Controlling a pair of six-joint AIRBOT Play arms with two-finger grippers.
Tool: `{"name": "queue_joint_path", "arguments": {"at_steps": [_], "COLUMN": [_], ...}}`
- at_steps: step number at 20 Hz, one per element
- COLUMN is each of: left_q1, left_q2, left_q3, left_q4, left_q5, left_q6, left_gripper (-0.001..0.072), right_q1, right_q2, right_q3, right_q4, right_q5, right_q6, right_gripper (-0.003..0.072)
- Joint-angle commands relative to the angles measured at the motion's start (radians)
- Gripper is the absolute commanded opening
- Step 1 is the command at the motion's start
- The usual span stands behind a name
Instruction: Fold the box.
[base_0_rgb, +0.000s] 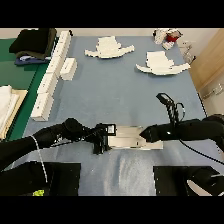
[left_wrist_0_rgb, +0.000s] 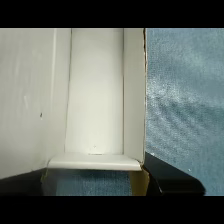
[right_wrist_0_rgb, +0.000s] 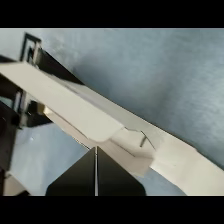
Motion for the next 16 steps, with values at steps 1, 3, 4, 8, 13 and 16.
{"name": "queue_joint_path", "arguments": {"at_steps": [1,3,4,8,13,16], "left_q1": [0.001,0.001,0.001,0.001,0.001,0.001], "left_q2": [0.0,0.0,0.0,0.0,0.0,0.0], "left_q3": [0.001,0.001,0.001,0.001,0.001,0.001], "left_q4": [0.0,0.0,0.0,0.0,0.0,0.0], "left_q5": [0.0,0.0,0.0,0.0,0.0,0.0], "left_q6": [0.0,0.0,0.0,0.0,0.0,0.0], "left_gripper": [0.0597,0.0596,0.0597,0.0597,0.0596,0.0597], "right_q1": [0.0,0.0,0.0,0.0,-0.003,-0.013], "right_q2": [-0.156,-0.258,-0.302,-0.397,-0.454,-0.497], "right_q3": [0.028,0.068,0.095,0.187,0.207,0.207], "right_q4": [0.175,0.172,0.17,0.152,0.053,-0.011], "right_q5": [0.139,0.15,0.149,0.151,0.176,0.179], "right_q6": [0.093,0.085,0.082,0.06,0.06,0.06], "right_gripper": [0.0004,0.0004,0.0004,0.0003,0.0003,0.0003]}}
